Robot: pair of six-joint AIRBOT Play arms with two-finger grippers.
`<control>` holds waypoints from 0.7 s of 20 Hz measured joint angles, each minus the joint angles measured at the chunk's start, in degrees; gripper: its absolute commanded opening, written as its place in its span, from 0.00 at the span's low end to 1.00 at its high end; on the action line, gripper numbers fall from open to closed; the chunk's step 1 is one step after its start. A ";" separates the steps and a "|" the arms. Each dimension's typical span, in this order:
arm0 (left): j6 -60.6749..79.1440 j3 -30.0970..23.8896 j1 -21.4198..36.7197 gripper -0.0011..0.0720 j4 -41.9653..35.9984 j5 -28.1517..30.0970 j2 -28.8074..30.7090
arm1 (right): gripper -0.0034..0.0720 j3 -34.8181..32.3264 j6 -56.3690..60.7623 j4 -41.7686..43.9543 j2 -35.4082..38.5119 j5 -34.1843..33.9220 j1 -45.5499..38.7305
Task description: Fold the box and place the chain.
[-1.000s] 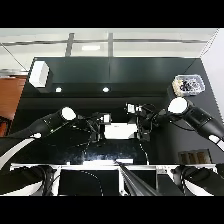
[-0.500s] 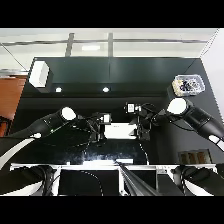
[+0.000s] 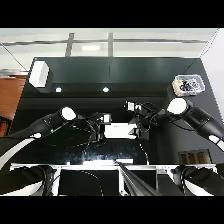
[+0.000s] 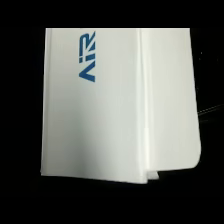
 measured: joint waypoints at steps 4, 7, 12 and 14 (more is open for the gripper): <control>-0.07 0.00 0.00 0.62 0.00 0.04 0.00 | 0.36 0.00 0.44 0.39 0.02 -0.09 0.00; -0.04 0.02 0.00 0.62 0.00 0.02 0.00 | 0.36 0.00 0.70 0.42 0.02 -0.15 0.00; -0.02 0.02 0.00 0.62 0.00 0.02 0.00 | 0.36 0.00 1.29 0.42 0.02 -0.13 0.00; 0.00 0.00 0.00 0.62 0.00 0.02 0.00 | 0.36 0.00 1.79 0.44 0.02 -0.11 0.02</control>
